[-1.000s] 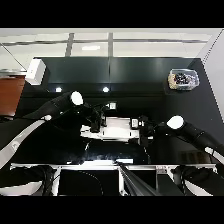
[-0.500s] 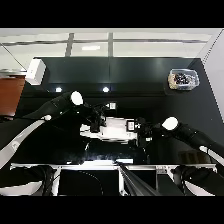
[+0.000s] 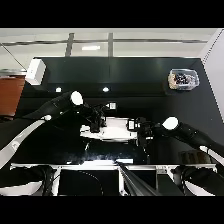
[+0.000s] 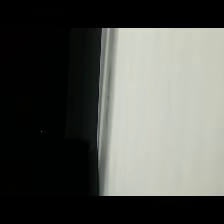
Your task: Fold the box and place the chain.
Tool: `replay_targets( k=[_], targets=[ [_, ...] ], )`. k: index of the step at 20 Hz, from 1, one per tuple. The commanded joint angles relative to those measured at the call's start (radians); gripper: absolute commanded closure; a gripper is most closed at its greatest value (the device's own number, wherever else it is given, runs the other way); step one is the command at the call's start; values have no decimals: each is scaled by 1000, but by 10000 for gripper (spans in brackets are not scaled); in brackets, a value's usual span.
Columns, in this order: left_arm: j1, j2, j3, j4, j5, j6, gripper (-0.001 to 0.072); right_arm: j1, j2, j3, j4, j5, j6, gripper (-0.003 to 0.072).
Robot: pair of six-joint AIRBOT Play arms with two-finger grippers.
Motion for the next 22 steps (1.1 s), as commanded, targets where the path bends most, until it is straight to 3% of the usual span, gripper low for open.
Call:
replay_targets(
  k=[1,4,5,6,7,8,9,12,18,19,20,21,22],
  targets=[
    [0,0,1,1,-11,0,682,-3,0,0,0,-6,-4,-34],
    [0,0,1,0,-13,0,676,-3,0,0,-1,-7,-5,-34],
    [0,0,1,1,-14,0,636,-3,-1,0,-1,-8,-5,8],
    [0,0,1,1,-15,0,466,-3,0,0,-1,-7,-5,83],
    [0,1,1,1,-20,0,264,-3,0,0,-1,-7,-5,82],
    [0,3,1,2,-21,-4,150,-3,-1,0,-1,-7,-5,82],
    [0,7,1,2,-26,-20,133,-3,0,0,-1,-8,-6,82],
    [8,45,2,31,-37,-96,133,-3,-1,0,-1,-9,-8,82],
    [80,233,2,275,-103,-473,136,-3,0,0,-1,-10,-8,82],
    [106,269,2,277,-145,-521,181,-3,0,0,0,-10,-8,82],
    [132,298,2,275,-187,-568,364,-3,0,0,0,-10,-8,82],
    [159,323,1,270,-249,-614,624,-3,0,0,0,-10,-8,82],
    [185,335,0,243,-332,-633,681,-3,-1,0,0,-10,-8,82]
  ],
)
